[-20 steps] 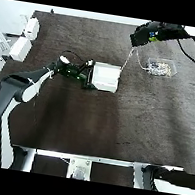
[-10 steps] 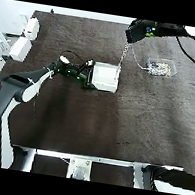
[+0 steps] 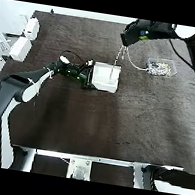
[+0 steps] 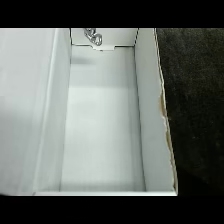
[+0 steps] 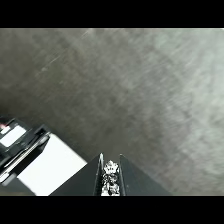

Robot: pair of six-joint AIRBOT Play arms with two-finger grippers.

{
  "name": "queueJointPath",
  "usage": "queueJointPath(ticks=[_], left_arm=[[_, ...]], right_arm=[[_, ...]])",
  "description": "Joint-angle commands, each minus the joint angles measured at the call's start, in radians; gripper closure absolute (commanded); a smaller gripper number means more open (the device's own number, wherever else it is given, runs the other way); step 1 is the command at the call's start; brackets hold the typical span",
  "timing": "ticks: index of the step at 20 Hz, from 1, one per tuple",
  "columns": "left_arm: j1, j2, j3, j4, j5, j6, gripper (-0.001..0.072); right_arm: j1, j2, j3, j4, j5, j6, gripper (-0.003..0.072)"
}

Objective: Fold the box and place the chain.

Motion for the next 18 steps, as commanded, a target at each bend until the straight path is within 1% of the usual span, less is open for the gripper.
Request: queueJointPath(ticks=[1, 3, 4, 8, 10, 14, 17, 18], left_arm=[[0.0, 0.001, 0.0, 0.0, 0.001, 0.0, 0.0427], [0.0, 0.001, 0.0, 0.0, 0.001, 0.001, 0.0427], [0.0, 0.001, 0.0, 0.0, 0.001, 0.0, 0.0427], [0.0, 0.001, 0.0, 0.0, 0.0, 0.0, 0.0427], [0.0, 0.001, 0.0, 0.0, 0.001, 0.0, 0.0427], [0.0, 0.001, 0.0, 0.0, 0.001, 0.0, 0.0427], [0.0, 0.001, 0.0, 0.0, 0.001, 0.0, 0.0427], [0.0, 0.001, 0.0, 0.0, 0.001, 0.0, 0.0427]], right_arm=[[0.001, -0.002, -0.07, 0.048, 0.0, 0.006, 0.068], [0.001, -0.002, -0.15, 0.057, -0.03, 0.01, 0.068], [0.001, -0.002, -0.198, 0.058, -0.069, 0.01, 0.068], [0.001, -0.006, -0.404, 0.109, -0.283, 0.019, 0.068], [0.001, -0.023, -0.486, 0.127, -0.376, 0.037, 0.068], [0.001, -0.071, -0.569, 0.188, -0.438, 0.037, 0.068], [0.001, -0.119, -0.574, 0.193, -0.451, 0.037, 0.068], [0.001, -0.125, -0.574, 0.193, -0.451, 0.037, 0.0602]])
